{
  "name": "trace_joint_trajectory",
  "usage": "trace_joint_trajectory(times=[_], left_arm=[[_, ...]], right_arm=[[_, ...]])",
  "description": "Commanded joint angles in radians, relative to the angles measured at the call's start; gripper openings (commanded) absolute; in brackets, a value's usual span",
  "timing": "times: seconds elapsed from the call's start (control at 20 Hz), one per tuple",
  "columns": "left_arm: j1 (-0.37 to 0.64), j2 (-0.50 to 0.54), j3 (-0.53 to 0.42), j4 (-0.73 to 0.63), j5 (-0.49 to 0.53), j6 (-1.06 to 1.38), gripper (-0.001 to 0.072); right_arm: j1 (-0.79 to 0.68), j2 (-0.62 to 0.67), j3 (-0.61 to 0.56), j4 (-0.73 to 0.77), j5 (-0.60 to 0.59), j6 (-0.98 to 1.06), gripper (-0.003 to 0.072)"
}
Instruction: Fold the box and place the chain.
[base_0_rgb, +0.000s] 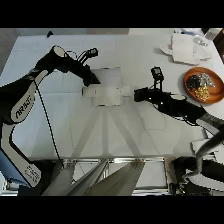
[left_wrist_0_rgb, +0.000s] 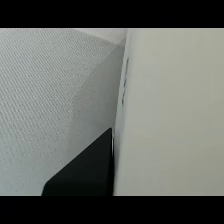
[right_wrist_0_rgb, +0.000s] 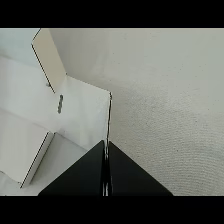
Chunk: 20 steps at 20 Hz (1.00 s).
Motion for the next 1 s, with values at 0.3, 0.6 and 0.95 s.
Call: trace_joint_trajectory(times=[0.3,0.6,0.95], left_arm=[[0.0,0.001,0.001,0.001,-0.002,0.003,0.0012],[-0.001,0.001,0.001,0.001,0.002,0.003,0.0012],[0.0,0.003,0.001,0.002,0.0,0.003,0.0011]], right_arm=[[0.0,0.0,-0.001,0.0,0.0,0.0,0.0014],[0.0,0.0,-0.001,0.0,0.007,0.0,0.0129],[-0.013,0.031,0.0,0.0,0.003,0.0,0.0503]])
